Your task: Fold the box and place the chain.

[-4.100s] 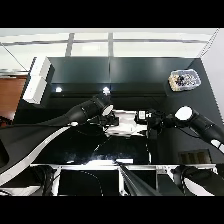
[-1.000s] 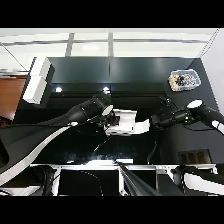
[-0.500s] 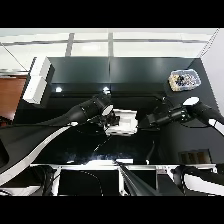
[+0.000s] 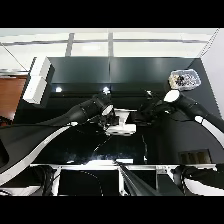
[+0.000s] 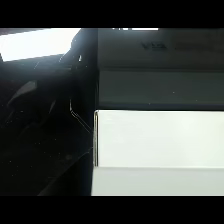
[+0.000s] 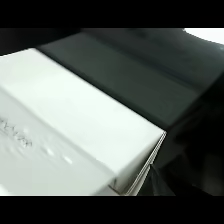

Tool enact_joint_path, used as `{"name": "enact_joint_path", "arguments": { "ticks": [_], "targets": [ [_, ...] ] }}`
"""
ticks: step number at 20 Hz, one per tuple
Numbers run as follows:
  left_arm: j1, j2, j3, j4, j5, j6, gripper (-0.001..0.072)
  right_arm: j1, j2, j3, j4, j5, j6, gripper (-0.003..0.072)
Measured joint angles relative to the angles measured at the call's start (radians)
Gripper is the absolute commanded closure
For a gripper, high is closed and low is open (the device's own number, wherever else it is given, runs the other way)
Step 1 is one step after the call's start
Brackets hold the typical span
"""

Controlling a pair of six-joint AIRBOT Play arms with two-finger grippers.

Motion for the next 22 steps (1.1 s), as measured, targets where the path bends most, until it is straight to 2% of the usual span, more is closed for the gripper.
{"name": "enact_joint_path", "arguments": {
  "ticks": [5, 9, 11, 22],
  "targets": [
    [0.000, 0.000, 0.000, 0.000, 0.001, 0.000, 0.0679, 0.117, 0.005, 0.060, -0.214, -0.048, 0.222, 0.0008],
    [0.000, 0.000, 0.000, 0.000, 0.002, 0.000, 0.0680, 0.163, 0.007, 0.074, -0.327, -0.051, 0.337, 0.0009],
    [0.000, 0.000, 0.000, 0.000, 0.004, 0.000, 0.0680, 0.189, 0.007, 0.076, -0.367, -0.040, 0.389, 0.0190],
    [0.000, 0.000, 0.000, 0.000, -0.001, 0.000, 0.0680, 0.385, 0.007, 0.114, -0.701, -0.008, 0.878, 0.0193]
  ]
}}
